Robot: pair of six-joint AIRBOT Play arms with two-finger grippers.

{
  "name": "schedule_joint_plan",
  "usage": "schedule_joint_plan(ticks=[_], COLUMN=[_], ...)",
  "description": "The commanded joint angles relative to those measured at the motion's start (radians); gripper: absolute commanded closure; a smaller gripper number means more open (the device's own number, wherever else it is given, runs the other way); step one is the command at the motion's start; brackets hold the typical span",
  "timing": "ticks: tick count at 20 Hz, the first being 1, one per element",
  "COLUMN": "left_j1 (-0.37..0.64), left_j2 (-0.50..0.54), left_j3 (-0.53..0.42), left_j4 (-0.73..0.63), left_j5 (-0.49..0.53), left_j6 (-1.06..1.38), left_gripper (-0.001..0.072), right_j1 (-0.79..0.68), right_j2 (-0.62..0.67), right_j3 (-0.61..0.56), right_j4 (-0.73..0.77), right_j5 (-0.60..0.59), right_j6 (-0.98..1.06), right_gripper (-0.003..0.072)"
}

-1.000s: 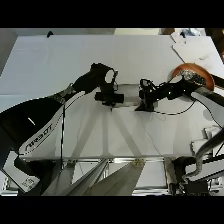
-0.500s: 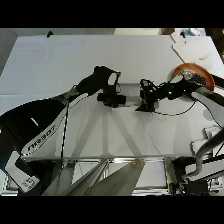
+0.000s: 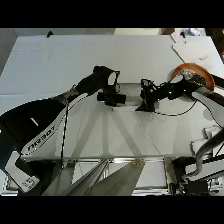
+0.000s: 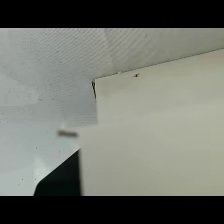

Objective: Fold the box and place the chain.

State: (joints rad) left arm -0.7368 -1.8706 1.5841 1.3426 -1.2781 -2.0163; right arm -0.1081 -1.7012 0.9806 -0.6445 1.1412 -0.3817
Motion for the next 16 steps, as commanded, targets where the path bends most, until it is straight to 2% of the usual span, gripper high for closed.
schedule_joint_plan(ticks=[1, 4, 5, 6, 7, 12, 16], left_j1=[0.000, 0.000, 0.000, 0.000, 0.003, 0.041, 0.098], left_j2=[0.001, 0.001, 0.003, 0.005, 0.008, 0.032, 0.065], left_j3=[0.001, 0.001, 0.001, 0.001, 0.001, 0.001, 0.001], left_j4=[-0.005, -0.005, -0.006, -0.006, -0.006, -0.032, -0.167], left_j5=[0.010, 0.009, 0.004, -0.003, -0.015, -0.086, -0.117], left_j6=[-0.001, -0.001, -0.001, -0.001, -0.001, 0.010, 0.092], left_gripper=[0.0702, 0.0698, 0.0613, 0.0467, 0.0413, 0.0413, 0.0413], right_j1=[0.001, 0.001, 0.001, 0.001, 0.001, 0.001, 0.001], right_j2=[-0.001, -0.001, -0.001, -0.001, -0.001, -0.001, -0.001], right_j3=[0.000, 0.000, 0.000, 0.000, 0.000, 0.000, 0.000], right_j4=[0.001, 0.001, 0.001, 0.001, 0.001, 0.001, 0.001], right_j5=[-0.001, -0.002, -0.002, -0.001, -0.002, -0.002, -0.001], right_j6=[0.000, -0.001, -0.001, -0.001, -0.001, -0.001, -0.001], right_gripper=[0.0158, 0.0158, 0.0158, 0.0158, 0.0158, 0.0158, 0.0158])
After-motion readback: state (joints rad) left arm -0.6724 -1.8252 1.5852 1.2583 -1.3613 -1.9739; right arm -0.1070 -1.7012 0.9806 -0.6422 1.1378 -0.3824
